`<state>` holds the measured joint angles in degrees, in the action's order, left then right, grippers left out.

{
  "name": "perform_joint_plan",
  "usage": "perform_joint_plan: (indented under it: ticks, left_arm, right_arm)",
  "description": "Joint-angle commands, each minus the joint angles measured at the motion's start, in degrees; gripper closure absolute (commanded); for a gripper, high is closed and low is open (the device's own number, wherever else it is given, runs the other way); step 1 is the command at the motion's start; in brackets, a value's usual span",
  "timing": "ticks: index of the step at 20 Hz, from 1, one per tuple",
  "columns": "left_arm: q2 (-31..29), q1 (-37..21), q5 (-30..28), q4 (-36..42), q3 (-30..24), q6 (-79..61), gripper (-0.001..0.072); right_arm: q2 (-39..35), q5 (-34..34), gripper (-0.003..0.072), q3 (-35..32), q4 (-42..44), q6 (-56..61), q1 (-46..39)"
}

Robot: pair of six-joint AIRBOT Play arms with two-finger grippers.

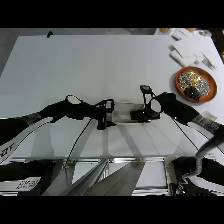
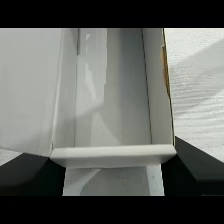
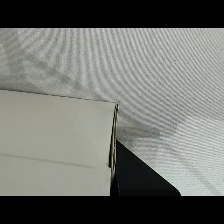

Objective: Fold the box and place the chain.

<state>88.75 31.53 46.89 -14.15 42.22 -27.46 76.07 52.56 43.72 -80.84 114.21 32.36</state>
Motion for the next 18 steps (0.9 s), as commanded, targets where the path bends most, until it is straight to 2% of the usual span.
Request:
perform_joint_plan:
  ticks: [1, 2, 3, 4, 10, 11, 12, 15, 16, 17, 18]
  left_arm:
    - [0.0, 0.0, -0.3, -0.2, 0.0, -0.2, 0.0502]
    - [0.0, 0.0, -0.3, -0.2, 0.0, -0.2, 0.0502]
    - [0.0, 0.0, -0.3, -0.2, 0.0, -0.2, 0.0502]
    - [0.0, 0.0, -0.3, -0.2, 0.0, -0.2, 0.0502]
    - [0.0, 0.0, -0.3, -0.2, 0.0, -0.2, 0.0502]
    - [0.0, 0.0, -0.3, -0.2, 0.0, -0.2, 0.0502]
    - [0.0, 0.0, -0.3, -0.2, 0.0, -0.2, 0.0502]
    - [0.0, 0.0, -0.3, -0.2, 0.0, -0.2, 0.0502]
    - [0.0, 0.0, -0.3, -0.2, 0.0, -0.2, 0.0502]
    - [0.0, 0.0, -0.3, -0.2, 0.0, -0.2, 0.0502]
    - [0.0, 0.0, -0.4, -0.2, 0.0, -0.2, 0.0502]
  right_arm:
    - [0.3, -0.9, 0.0665, 0.0, -0.5, -0.5, 0.2]
    - [0.4, -1.2, 0.0658, 0.0, -0.5, -0.7, 0.2]
    - [0.4, -1.7, 0.0577, 0.0, -0.5, -0.6, 0.2]
    - [0.4, -2.3, 0.0553, 0.0, -0.5, -0.6, 0.2]
    - [1.9, -1.6, 0.0555, 0.0, -0.3, -0.4, 0.2]
    - [2.0, -1.4, 0.0578, 0.0, -0.3, -0.4, 0.2]
    - [2.0, -1.4, 0.0666, 0.0, -0.3, -0.5, 0.2]
    - [1.7, -1.4, 0.0663, 0.0, -0.3, -0.7, 0.2]
    - [1.3, -1.4, 0.0592, 0.0, -0.4, -0.7, 0.2]
    - [0.5, -1.4, 0.0439, 0.0, -0.4, -0.7, 0.2]
    - [-0.3, -1.4, 0.0410, 0.0, -0.5, -0.7, 0.1]
